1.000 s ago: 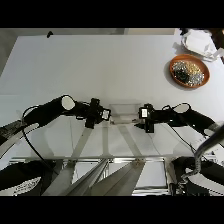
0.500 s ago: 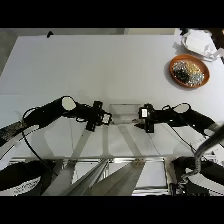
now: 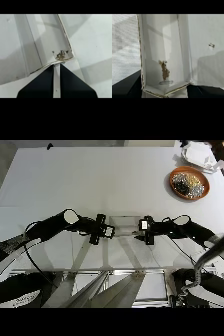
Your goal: Fold the box and place the chain.
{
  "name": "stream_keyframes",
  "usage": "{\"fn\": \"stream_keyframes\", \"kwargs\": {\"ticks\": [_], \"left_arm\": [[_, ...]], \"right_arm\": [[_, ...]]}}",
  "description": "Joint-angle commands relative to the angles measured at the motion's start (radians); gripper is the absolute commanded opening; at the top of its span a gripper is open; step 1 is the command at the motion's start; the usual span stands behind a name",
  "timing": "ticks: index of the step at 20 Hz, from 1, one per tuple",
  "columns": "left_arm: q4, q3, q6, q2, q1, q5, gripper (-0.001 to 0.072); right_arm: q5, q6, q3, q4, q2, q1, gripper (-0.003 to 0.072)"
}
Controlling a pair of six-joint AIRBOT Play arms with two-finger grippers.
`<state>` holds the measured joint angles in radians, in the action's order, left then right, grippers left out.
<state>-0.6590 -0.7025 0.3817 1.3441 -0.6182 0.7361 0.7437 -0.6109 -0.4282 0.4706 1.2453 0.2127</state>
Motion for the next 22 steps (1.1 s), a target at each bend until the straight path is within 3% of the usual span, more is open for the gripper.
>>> {"fn": "stream_keyframes", "kwargs": {"ticks": [1, 3, 4, 5, 13, 14, 15, 19, 21, 22], "left_arm": [[0.039, 0.000, 0.000, 0.015, -0.027, -0.033, 0.0092], [0.066, 0.000, 0.000, 0.021, -0.045, -0.058, 0.0105], [0.077, 0.000, 0.000, 0.022, -0.051, -0.070, 0.0191], [0.084, 0.000, -0.001, 0.024, -0.054, -0.082, 0.0232], [0.083, 0.000, -0.042, 0.024, -0.056, -0.089, 0.0243], [0.082, 0.000, -0.084, 0.024, -0.056, -0.089, 0.0367], [0.082, 0.000, -0.129, 0.024, -0.055, -0.090, 0.0405], [0.075, 0.000, -0.281, 0.020, -0.043, -0.086, 0.0404], [0.074, 0.000, -0.340, 0.003, -0.027, -0.068, 0.0381], [0.068, 0.000, -0.383, -0.014, -0.010, -0.051, 0.0334]], "right_arm": [[0.000, 0.000, 0.000, -0.001, -0.001, 0.000, 0.0437], [0.000, 0.000, 0.000, -0.001, -0.001, 0.000, 0.0437], [0.000, 0.000, 0.000, -0.001, -0.001, 0.000, 0.0437], [0.000, 0.000, 0.000, -0.001, -0.001, 0.000, 0.0437], [0.000, 0.000, 0.000, -0.001, -0.001, 0.000, 0.0437], [0.000, 0.000, 0.000, -0.001, -0.001, 0.000, 0.0437], [0.000, 0.000, 0.000, -0.001, -0.001, 0.000, 0.0437], [0.000, 0.000, 0.000, -0.001, -0.001, 0.000, 0.0437], [0.000, 0.000, 0.000, -0.001, -0.001, 0.000, 0.0437], [0.000, 0.000, 0.000, -0.001, -0.001, 0.000, 0.0437]]}}
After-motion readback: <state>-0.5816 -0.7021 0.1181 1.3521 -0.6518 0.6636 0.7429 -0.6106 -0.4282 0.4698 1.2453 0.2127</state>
